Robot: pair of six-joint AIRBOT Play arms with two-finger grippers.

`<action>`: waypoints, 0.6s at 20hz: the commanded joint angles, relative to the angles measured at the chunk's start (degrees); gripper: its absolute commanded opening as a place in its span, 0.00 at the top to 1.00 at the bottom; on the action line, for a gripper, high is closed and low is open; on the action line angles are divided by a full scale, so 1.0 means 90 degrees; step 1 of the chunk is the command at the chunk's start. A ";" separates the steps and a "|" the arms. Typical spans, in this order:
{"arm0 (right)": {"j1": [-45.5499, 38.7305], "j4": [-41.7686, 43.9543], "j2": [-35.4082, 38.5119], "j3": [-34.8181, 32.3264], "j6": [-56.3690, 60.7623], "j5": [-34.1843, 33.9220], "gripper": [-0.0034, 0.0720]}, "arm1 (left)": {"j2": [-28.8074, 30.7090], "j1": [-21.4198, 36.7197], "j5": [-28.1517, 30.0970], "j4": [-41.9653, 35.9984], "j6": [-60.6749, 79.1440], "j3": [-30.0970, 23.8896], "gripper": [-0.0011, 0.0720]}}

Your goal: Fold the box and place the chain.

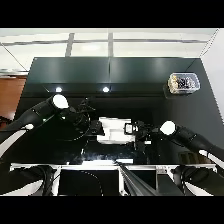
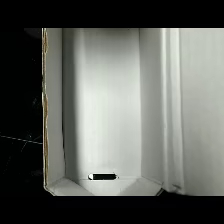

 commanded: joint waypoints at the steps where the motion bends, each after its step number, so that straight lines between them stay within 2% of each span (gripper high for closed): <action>1: 0.0005 0.0002 0.0000 -0.0002 0.0002 0.0002 0.81 | -0.0002 -0.0199 0.0221 0.0408 -0.0459 0.0044 0.32; 5: 0.0005 0.0000 0.0000 -0.0002 0.0002 0.0002 0.81 | -0.0015 -0.0466 0.0619 0.0617 -0.0862 0.0044 0.32; 12: 0.0005 0.0002 0.0000 -0.0002 0.0002 0.0002 0.81 | -0.0019 -0.0716 0.0831 0.1086 -0.1588 0.0104 0.32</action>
